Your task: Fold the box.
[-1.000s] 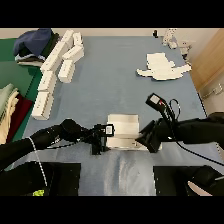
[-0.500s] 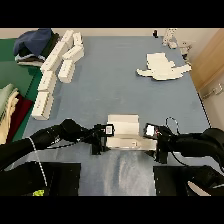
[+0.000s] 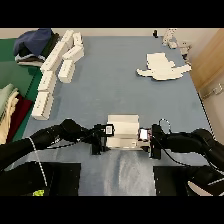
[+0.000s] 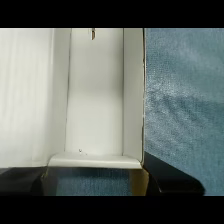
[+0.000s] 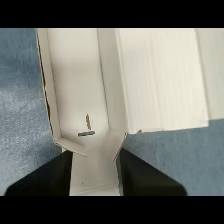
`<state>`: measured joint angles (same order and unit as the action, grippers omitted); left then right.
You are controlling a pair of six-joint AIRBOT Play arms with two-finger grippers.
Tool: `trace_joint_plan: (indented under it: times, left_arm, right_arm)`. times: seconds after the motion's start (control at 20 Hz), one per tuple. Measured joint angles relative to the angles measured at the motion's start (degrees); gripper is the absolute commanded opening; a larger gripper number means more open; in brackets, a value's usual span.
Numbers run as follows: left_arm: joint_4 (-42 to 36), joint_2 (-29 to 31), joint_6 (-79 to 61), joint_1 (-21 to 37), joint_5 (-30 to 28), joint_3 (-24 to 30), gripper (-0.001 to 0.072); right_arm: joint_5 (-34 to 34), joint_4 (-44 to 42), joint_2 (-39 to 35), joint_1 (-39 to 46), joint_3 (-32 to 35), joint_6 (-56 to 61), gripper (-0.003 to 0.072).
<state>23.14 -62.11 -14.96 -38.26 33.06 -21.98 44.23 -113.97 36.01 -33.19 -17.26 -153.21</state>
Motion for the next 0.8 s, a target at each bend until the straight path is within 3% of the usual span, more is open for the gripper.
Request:
trace_joint_plan:
  times: [0.05, 0.1, 0.2, 0.25, 0.8]
  left_arm:
    - [0.0, 0.0, 0.0, 0.0, 0.0, 0.0, 0.0510]
    - [0.0, 0.0, 0.0, 0.0, 0.0, 0.0, 0.0510]
    - [0.0, 0.0, 0.0, 0.0, 0.0, 0.0, 0.0509]
    - [0.0, 0.0, 0.0, 0.0, 0.0, 0.0, 0.0510]
    - [0.0, 0.0, 0.0, 0.0, 0.0, 0.0, 0.0510]
  right_arm:
    - [-0.4, -0.8, 0.2, 0.0, 0.0, -0.8, 0.0182]
    - [-0.6, -1.4, 0.5, 0.0, 0.0, -1.4, 0.0140]
    - [-1.1, -2.6, 1.0, 0.0, 0.0, -2.4, 0.0136]
    - [-1.2, -3.2, 1.3, 0.0, 0.0, -2.8, 0.0080]
    - [-4.3, -11.7, 6.3, -0.1, 0.0, -10.3, 0.0094]
